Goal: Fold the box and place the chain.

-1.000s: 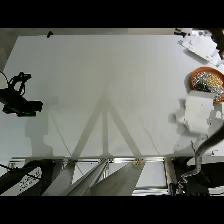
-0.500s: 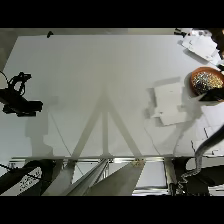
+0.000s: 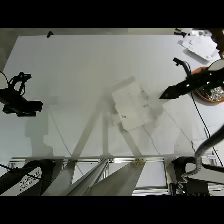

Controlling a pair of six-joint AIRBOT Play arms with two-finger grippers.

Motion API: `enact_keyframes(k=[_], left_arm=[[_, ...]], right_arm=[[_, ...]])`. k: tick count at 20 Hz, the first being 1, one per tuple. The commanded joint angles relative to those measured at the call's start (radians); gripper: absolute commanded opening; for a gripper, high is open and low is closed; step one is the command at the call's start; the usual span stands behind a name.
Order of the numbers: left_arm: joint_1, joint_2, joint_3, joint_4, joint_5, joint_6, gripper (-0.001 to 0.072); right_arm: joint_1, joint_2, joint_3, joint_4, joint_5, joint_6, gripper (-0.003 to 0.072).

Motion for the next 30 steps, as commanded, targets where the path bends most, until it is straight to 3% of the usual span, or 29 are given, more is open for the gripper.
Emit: enact_keyframes(k=[1,4,10,17,22,26,27,28,29,30], left_arm=[[0.0,0.0,0.0,0.0,0.0,0.0,0.0011],[0.0,0.0,0.0,0.0,0.0,0.0,0.0011],[0.0,0.0,0.0,0.0,-0.002,0.0,0.0011],[0.001,0.0,0.0,0.007,0.043,0.054,0.0011],[0.0,0.0,-0.002,-0.064,0.099,0.058,0.0012],[-0.002,0.0,-0.003,-0.22,0.119,0.201,0.0013],[-0.002,0.0,-0.003,-0.268,0.118,0.23,0.0032],[-0.002,0.0,-0.003,-0.327,0.109,0.256,0.0126],[-0.003,-0.001,-0.003,-0.415,0.093,0.339,0.0342],[-0.003,-0.006,-0.003,-0.546,0.089,0.41,0.0412]], right_arm=[[0.106,0.218,-0.217,0.028,-0.255,0.151,0.0009],[0.157,0.354,-0.377,0.106,-0.284,0.183,0.0009],[0.319,0.549,-0.62,0.125,-0.572,0.319,0.0009],[0.45,0.575,-0.654,0.0,-0.674,0.449,0.001],[0.459,0.575,-0.654,-0.019,-0.689,0.449,0.001],[0.459,0.575,-0.654,-0.023,-0.699,0.449,0.0011],[0.459,0.575,-0.654,-0.023,-0.699,0.448,0.0011],[0.459,0.575,-0.654,-0.026,-0.7,0.448,0.0011],[0.459,0.575,-0.654,-0.03,-0.702,0.444,0.0011],[0.459,0.575,-0.654,-0.03,-0.703,0.444,0.0011]])
